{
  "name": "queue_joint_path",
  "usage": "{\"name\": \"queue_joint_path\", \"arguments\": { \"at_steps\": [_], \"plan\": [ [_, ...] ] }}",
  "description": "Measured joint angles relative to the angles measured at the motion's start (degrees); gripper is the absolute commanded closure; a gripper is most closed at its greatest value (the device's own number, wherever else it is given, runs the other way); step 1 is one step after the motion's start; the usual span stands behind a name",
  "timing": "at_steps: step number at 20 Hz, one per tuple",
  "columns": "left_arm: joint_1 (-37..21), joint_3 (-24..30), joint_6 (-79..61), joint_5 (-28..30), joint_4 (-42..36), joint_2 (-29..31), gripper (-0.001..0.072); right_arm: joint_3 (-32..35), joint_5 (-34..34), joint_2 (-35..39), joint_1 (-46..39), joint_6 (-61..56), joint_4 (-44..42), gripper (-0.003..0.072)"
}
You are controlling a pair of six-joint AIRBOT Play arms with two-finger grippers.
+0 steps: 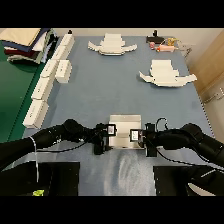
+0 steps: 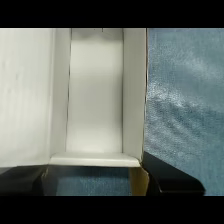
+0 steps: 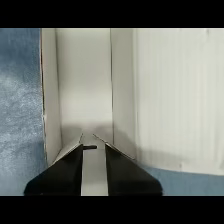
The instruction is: Fold the box.
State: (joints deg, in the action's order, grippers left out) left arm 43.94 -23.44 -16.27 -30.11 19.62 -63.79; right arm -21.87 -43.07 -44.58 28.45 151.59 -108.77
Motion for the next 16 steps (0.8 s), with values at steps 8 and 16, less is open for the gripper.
{"name": "queue_joint_path", "arguments": {
  "at_steps": [8,16],
  "plan": [
    [0.02,0.00,0.00,-0.09,-0.15,0.00,0.0183,-0.02,0.92,-2.08,0.15,0.00,-3.28,0.0030],
    [0.02,-0.02,0.04,0.02,-0.24,0.00,0.0183,-1.81,-4.57,-0.70,0.24,-12.68,0.81,0.0682]
  ]
}}
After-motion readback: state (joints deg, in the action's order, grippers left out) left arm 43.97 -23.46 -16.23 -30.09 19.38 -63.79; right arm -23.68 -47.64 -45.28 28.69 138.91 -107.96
